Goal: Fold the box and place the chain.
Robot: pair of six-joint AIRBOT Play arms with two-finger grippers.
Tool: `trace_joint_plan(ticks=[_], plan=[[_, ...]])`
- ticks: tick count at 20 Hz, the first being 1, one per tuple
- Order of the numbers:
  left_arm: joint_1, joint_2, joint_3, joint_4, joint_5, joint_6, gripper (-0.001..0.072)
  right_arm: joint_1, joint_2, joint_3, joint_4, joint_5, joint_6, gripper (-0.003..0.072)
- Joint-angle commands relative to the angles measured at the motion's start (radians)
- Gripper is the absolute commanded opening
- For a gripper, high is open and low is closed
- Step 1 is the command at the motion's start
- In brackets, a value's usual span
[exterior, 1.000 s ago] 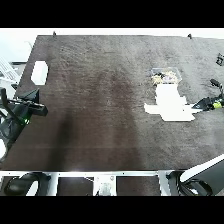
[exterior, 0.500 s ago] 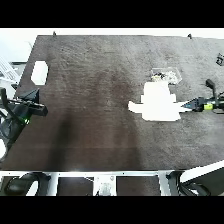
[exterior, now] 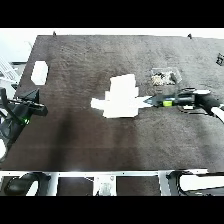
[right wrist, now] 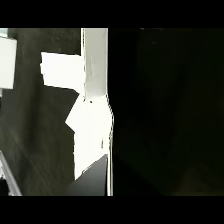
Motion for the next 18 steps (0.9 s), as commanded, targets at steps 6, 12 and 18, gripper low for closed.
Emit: trace_joint_plan(ticks=[6,12,18], plan=[[0.0,0.0,0.001,0.0,0.0,0.0,0.002,0.235,0.007,-0.009,-0.001,-0.353,0.083,0.0001],[0.0,0.0,0.001,0.0,-0.001,0.0,0.0019,0.23,-0.063,0.042,-0.08,-0.363,0.078,0.0001],[0.0,0.0,0.001,0.0,0.0,0.0,0.0019,0.23,-0.105,0.114,-0.133,-0.297,0.079,0.0002]])
